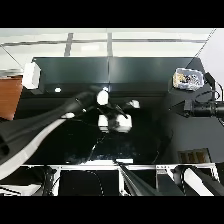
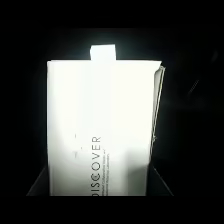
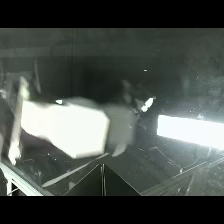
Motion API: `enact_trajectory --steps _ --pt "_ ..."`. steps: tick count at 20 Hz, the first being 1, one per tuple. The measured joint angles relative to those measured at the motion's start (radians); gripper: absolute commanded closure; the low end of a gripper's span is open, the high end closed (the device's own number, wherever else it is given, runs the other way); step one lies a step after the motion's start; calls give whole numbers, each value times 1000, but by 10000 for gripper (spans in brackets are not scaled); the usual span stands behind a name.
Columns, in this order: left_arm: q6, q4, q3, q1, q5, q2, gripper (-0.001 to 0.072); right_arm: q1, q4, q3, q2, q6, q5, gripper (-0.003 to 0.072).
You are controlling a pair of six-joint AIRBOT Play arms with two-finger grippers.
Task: Fold the box and place the chain.
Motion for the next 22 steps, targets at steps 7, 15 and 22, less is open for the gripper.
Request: enact_trajectory --steps 7,15,22 --pt "-346 146 4 455 -243 151 530 0 -1 -10 0 -3 -15 675" --pt "-590 154 4 1022 -309 232 530 0 0 -11 0 -2 -32 675" --pt "-617 167 4 1246 -143 188 530 0 2 -11 0 18 -94 675"
